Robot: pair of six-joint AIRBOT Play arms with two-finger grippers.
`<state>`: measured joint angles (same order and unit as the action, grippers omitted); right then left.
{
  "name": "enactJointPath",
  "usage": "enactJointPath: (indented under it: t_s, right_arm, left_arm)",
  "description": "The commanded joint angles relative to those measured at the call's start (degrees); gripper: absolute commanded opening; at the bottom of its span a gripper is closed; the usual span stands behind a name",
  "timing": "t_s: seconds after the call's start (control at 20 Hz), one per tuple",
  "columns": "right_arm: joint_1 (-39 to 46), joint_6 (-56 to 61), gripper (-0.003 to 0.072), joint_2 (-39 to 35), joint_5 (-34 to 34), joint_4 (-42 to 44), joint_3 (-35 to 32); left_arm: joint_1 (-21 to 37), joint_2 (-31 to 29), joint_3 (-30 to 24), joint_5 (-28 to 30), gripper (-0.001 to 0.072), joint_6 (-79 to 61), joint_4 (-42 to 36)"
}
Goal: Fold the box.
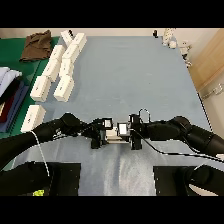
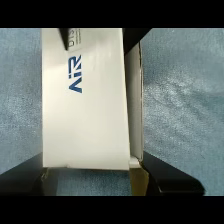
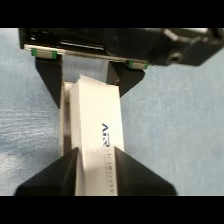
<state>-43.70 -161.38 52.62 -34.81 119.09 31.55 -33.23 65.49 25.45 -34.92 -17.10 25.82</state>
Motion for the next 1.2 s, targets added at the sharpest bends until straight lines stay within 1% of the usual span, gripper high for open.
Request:
enactJointPath:
  t_s: [0.0,0.1,0.15,0.2,0.6,0.65,0.7,0.75,0.9,1.0,1.05,1.15]
  right_arm:
    - [0.0,0.0,0.0277,0.0,-1.2,-0.2,0.0]
    - [0.0,0.1,0.0260,0.0,-1.4,-0.2,0.0]
    - [0.0,0.1,0.0214,0.0,-1.8,-0.2,0.0]
    - [0.0,0.3,0.0193,0.0,-2.3,-0.2,0.0]
    - [0.0,1.7,0.0194,0.1,-3.0,-0.1,0.0]
    - [0.0,2.4,0.0252,0.2,-3.0,-0.1,0.0]
    - [0.0,2.6,0.0343,0.2,-3.0,0.0,0.0]
    - [0.0,2.6,0.0370,0.1,-3.0,0.1,0.0]
    - [0.0,2.7,0.0370,-1.4,-3.0,0.1,0.0]
    - [0.0,5.2,0.0380,-4.3,-3.5,0.0,0.0]
    - [0.1,7.7,0.0471,-6.2,-4.4,0.0,0.0]
    - [0.1,13.9,0.0481,-9.4,-7.6,0.0,0.0]
  left_arm:
    - [0.0,0.0,0.0,-0.1,0.0458,0.0,0.0]
    - [0.0,0.0,0.0,-0.1,0.0458,0.0,0.0]
    - [0.0,0.0,0.0,-0.1,0.0458,0.0,0.0]
    - [0.0,0.0,0.0,-0.1,0.0458,0.0,0.0]
    - [0.0,0.0,0.0,-0.1,0.0458,0.0,0.0]
    - [0.0,0.0,0.0,-0.1,0.0458,0.0,0.0]
    - [0.0,0.0,0.0,-0.1,0.0458,0.0,0.0]
    - [0.0,0.0,0.0,-0.1,0.0458,0.0,0.0]
    - [0.0,0.0,0.0,-0.1,0.0458,0.0,0.0]
    - [0.0,0.0,0.0,-0.1,0.0458,0.0,0.0]
    - [0.0,0.0,0.0,-0.1,0.0458,0.0,0.0]
    - [0.0,0.0,0.0,-0.1,0.0458,0.0,0.0]
